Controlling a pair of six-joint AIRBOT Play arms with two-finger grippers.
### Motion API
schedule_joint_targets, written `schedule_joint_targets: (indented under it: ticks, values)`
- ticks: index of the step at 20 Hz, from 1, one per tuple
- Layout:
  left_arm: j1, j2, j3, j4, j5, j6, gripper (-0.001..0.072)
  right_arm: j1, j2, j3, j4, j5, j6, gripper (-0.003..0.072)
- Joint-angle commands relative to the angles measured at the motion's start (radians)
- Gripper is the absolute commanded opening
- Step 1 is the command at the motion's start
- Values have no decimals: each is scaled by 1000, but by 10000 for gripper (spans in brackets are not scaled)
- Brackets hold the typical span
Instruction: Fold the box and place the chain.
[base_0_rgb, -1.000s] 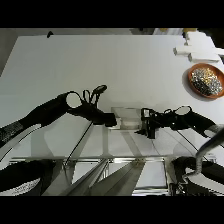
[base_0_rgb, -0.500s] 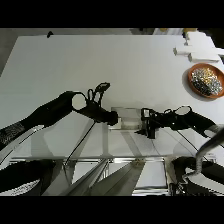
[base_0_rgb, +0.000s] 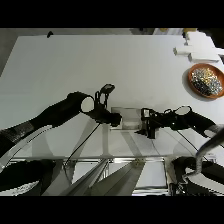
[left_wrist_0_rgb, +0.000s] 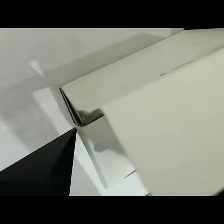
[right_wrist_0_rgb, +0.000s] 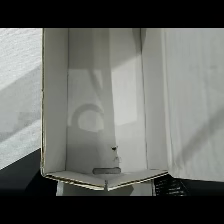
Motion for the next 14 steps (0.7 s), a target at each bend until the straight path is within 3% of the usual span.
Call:
schedule_joint_targets:
  ticks: [1,8,14]
  values:
    - [-32,-39,40,66,-16,-66,457,0,-1,1,0,0,0,339]
    - [-38,-54,48,159,-34,-190,410,0,-1,1,0,0,0,339]
    - [-79,-170,170,231,-173,-291,392,0,-1,1,0,0,0,339]
